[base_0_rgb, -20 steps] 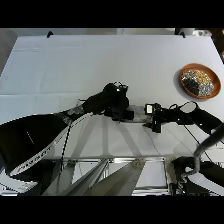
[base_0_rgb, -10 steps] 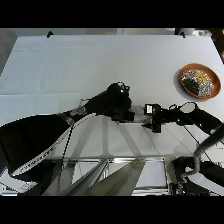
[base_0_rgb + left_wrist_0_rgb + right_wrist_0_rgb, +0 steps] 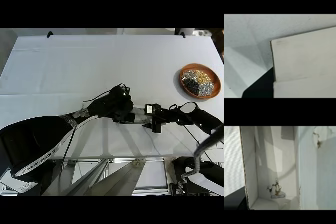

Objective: Fold the box and place the chain.

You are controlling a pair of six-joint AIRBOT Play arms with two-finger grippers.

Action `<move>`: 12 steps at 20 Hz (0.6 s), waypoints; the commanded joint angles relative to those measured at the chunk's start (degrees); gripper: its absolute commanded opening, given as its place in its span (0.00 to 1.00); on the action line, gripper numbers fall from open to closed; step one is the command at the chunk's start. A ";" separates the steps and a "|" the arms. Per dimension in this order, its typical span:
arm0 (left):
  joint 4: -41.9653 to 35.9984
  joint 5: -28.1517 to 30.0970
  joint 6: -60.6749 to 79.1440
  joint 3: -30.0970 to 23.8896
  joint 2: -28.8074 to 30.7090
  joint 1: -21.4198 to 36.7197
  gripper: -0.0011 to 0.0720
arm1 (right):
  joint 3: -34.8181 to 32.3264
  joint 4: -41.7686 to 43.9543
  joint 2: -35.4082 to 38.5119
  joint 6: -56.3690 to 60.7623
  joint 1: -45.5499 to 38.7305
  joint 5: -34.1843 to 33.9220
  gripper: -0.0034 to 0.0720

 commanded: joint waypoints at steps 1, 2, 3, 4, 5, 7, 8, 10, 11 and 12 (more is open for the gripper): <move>-0.37 -0.70 -0.04 0.04 -0.42 -0.35 0.02 | 0.02 0.04 0.00 -0.09 0.00 -0.07 0.62; -0.35 -0.44 -0.52 0.04 -0.66 -0.46 0.02 | 0.02 0.04 0.00 -0.09 0.00 -0.07 0.62; -0.37 -0.17 -1.11 0.02 -0.81 -0.48 0.02 | 0.02 0.04 0.00 -0.09 0.00 -0.07 0.62; -0.42 -0.15 -1.09 0.02 -0.85 -0.57 0.02 | 0.02 0.04 0.00 -0.09 0.00 -0.07 0.62; -0.48 -0.15 -1.09 0.04 -0.83 -0.57 0.04 | 0.02 0.04 0.00 -0.09 0.00 -0.04 0.62; -1.46 -0.42 -1.11 0.02 -0.83 -0.26 0.28 | 0.02 0.04 0.00 -0.09 0.00 -0.07 0.62; -2.62 -0.68 -1.11 0.04 -0.83 0.15 0.39 | 0.02 0.04 0.00 -0.09 0.00 -0.07 0.62; -5.01 -1.03 -1.18 0.02 -0.83 1.05 0.38 | 0.02 0.04 0.00 -0.09 0.00 -0.07 0.62; -5.62 -1.01 -1.57 0.02 -0.83 1.46 0.32 | 0.02 0.04 0.00 -0.09 0.00 -0.07 0.62; -5.62 -0.76 -2.23 0.02 -0.83 1.81 0.09 | 0.02 0.04 0.00 -0.09 0.00 -0.07 0.62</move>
